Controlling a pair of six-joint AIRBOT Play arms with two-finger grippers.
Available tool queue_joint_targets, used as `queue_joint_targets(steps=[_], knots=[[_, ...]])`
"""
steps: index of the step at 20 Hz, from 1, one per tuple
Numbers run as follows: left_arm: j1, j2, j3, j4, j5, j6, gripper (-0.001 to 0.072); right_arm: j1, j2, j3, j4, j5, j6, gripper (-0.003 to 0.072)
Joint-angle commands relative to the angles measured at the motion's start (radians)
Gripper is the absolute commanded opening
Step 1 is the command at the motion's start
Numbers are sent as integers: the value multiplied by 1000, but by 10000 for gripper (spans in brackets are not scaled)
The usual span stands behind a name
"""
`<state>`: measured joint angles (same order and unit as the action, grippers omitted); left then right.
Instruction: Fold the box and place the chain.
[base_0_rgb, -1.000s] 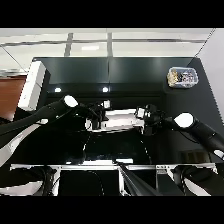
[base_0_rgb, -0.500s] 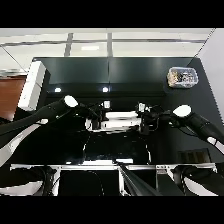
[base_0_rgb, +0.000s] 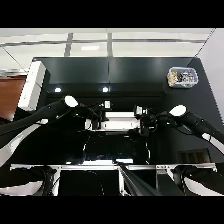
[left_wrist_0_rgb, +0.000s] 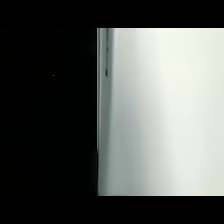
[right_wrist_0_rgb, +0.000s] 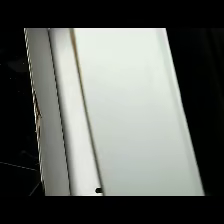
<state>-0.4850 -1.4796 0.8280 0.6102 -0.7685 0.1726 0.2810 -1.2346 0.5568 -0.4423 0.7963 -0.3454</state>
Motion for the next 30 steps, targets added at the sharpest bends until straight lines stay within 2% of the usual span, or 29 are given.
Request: queue_joint_targets(steps=[1,11,13,16,30], knots=[[1,1,0,0,2,-1,23,0,-18,1,-14,-15,-13,705],[1,1,0,0,3,-1,23,3,-52,18,-50,-31,43,704],[1,1,0,0,3,-1,23,15,-52,18,-71,-31,46,653],[1,1,0,0,3,-1,23,47,-55,18,-111,-64,77,653],[1,1,0,0,3,-1,23,46,-55,18,-117,-57,76,653]])
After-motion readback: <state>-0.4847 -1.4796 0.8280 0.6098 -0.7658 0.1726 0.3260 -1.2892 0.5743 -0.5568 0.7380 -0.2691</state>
